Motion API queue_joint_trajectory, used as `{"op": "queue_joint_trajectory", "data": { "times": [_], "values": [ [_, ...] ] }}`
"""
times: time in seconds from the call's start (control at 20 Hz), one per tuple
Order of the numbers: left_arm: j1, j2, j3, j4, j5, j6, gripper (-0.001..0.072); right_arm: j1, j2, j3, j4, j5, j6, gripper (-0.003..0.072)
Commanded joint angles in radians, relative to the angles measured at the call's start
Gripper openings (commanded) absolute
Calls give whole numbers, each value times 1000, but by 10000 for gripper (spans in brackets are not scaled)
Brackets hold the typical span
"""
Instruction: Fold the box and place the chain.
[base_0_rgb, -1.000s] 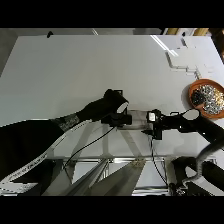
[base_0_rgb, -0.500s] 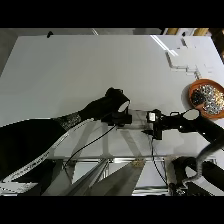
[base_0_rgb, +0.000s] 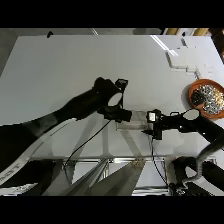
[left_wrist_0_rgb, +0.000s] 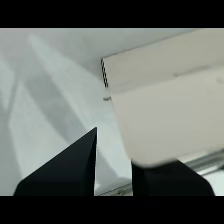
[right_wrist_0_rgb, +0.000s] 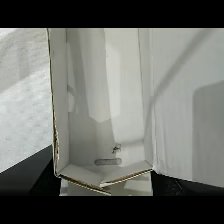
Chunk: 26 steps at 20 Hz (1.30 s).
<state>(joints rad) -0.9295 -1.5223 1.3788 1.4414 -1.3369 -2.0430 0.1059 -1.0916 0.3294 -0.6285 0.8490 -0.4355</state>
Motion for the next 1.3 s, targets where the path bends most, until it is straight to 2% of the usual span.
{"op": "queue_joint_trajectory", "data": {
  "times": [0.0, 0.05, 0.1, 0.15, 0.3, 0.4, 0.5, 0.6, 0.7, 0.85, 1.05, 1.25],
  "values": [
    [15, 114, -19, 51, -74, 244, 232, 0, 1, 1, 1, 0, 0, 337],
    [24, 157, -55, 55, -59, 293, 263, 0, 1, 1, 1, 0, 0, 337],
    [36, 194, -96, 45, -28, 360, 460, 0, 1, 1, 1, 0, 0, 337],
    [55, 232, -152, 18, 34, 457, 692, 0, 1, 1, 1, 0, 0, 337],
    [118, 321, -336, -76, 239, 878, 700, 0, 1, 1, 1, 0, 0, 337],
    [170, 341, -454, -259, 378, 1301, 700, 0, 1, 1, 1, 0, 0, 337],
    [216, 320, -539, -459, 456, 1703, 700, 0, 1, 1, 1, 0, 0, 337],
    [249, 266, -576, -593, 470, 2002, 700, 0, 1, 1, 1, 0, 0, 337],
    [271, 196, -578, -657, 479, 2088, 701, 0, 1, 1, 1, 0, 0, 337],
    [300, 126, -578, -760, 521, 2089, 703, 0, 1, 1, 1, 0, 0, 337],
    [291, 110, -602, -774, 526, 2220, 707, 0, 1, 1, 1, 1, 0, 337],
    [275, 108, -659, -917, 563, 2381, 708, 0, 1, 1, 1, 0, 0, 337]
  ]
}}
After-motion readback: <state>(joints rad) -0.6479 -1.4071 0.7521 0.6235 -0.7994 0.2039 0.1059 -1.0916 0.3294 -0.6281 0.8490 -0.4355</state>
